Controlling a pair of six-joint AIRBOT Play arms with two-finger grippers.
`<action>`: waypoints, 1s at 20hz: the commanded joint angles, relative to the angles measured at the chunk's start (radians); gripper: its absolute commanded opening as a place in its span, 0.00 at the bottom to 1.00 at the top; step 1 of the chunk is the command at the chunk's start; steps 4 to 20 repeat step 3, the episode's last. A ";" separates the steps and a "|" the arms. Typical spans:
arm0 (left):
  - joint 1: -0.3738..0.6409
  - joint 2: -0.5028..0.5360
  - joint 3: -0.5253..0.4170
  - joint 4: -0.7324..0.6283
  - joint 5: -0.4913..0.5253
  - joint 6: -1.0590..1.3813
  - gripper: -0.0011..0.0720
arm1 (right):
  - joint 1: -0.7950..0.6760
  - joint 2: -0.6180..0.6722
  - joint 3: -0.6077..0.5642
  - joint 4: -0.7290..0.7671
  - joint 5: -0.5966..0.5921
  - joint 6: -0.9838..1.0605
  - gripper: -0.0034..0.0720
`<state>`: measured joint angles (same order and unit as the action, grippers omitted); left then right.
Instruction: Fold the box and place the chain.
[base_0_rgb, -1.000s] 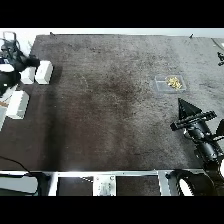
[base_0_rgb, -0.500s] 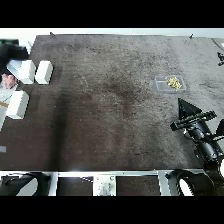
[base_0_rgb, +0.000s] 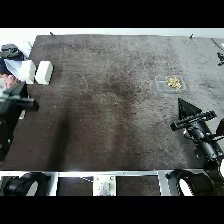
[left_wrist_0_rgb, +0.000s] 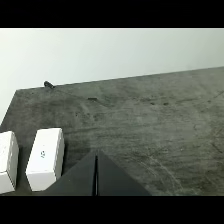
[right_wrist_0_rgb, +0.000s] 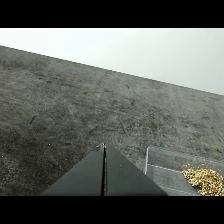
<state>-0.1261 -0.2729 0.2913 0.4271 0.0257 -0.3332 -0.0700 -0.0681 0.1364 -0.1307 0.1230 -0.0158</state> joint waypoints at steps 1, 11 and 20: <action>-0.018 0.136 -0.122 0.000 0.016 -0.007 0.02 | 0.000 0.000 0.000 0.000 0.000 0.000 0.02; -0.018 0.135 -0.133 0.000 0.019 -0.006 0.03 | 0.000 0.000 0.000 0.000 0.000 0.000 0.02; -0.018 0.135 -0.133 0.000 0.019 -0.006 0.03 | 0.000 0.000 0.000 0.000 0.000 0.000 0.02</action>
